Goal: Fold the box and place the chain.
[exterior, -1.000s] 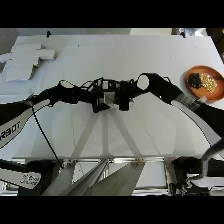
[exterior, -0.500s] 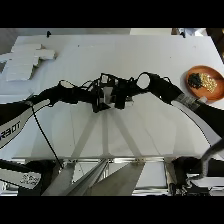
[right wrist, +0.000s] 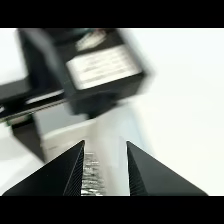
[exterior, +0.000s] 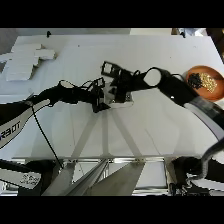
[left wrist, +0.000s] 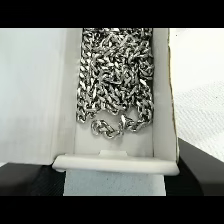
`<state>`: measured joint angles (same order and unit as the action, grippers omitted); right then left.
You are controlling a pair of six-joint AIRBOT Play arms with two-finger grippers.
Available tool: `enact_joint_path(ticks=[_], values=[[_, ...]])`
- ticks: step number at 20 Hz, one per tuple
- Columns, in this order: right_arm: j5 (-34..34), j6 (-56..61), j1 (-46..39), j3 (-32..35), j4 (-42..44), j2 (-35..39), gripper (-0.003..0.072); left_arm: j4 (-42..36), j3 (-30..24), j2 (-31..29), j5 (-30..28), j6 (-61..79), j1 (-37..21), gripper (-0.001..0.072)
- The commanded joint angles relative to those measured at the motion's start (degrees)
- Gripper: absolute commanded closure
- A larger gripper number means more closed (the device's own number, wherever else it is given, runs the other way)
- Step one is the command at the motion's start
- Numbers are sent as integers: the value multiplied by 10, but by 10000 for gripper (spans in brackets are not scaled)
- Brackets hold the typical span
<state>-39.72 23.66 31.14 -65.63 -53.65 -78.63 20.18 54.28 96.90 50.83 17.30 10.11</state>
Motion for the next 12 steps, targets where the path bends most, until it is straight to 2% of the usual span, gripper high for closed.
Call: enact_joint_path(ticks=[1,4,6,9,12], values=[[24,61,-29,0,-17,54,427,0,0,0,0,0,0,230],[34,174,-91,0,-15,54,423,0,0,0,0,0,0,230],[34,214,-141,0,4,37,384,0,0,0,0,0,0,230],[24,213,-212,-6,111,-12,383,0,0,0,0,0,0,230],[-50,195,-249,-55,205,-90,368,0,0,0,0,0,0,230]])
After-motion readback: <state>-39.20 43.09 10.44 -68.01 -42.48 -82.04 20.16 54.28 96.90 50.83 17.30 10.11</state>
